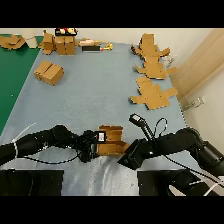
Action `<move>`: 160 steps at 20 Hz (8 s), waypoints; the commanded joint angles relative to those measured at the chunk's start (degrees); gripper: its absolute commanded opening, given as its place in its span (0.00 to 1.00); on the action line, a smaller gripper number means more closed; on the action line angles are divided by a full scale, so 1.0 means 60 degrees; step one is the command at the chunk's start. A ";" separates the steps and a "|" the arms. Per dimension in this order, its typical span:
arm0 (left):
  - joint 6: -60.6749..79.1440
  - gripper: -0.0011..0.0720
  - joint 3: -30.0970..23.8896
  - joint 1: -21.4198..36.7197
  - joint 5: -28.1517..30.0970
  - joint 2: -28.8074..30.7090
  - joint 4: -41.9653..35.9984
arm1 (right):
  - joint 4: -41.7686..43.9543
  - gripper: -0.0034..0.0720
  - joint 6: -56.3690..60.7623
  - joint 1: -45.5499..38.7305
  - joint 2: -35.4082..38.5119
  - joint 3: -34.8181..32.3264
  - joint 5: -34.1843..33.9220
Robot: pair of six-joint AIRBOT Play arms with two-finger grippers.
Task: Fold the box.
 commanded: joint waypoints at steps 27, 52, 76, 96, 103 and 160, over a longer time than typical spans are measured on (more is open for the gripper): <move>0.0004 0.51 0.0000 0.0004 0.0004 0.0000 0.0004 | 0.1129 0.05 0.0193 -0.2342 -0.6145 0.1596 0.1537; 0.0004 0.51 0.0000 0.0004 0.0000 0.0000 0.0004 | -0.5490 0.77 -0.0229 0.1519 0.0517 -0.1082 0.0936; 0.0004 0.51 0.0000 0.0004 0.0000 0.0000 0.0004 | -0.4171 0.23 -0.3166 0.1887 -0.1694 -0.0390 0.3206; 0.0004 0.51 0.0000 0.0004 0.0000 0.0000 0.0004 | -0.3366 0.71 -0.4153 0.2539 -0.2189 -0.0393 0.4379; 0.0004 0.51 0.0000 0.0004 0.0000 0.0000 0.0004 | -0.3891 0.71 -0.3034 0.2517 -0.1814 -0.0390 0.3461; 0.0004 0.51 0.0000 0.0004 0.0000 0.0000 0.0004 | -0.4127 0.44 0.7974 0.1093 -0.0368 -0.0375 0.1982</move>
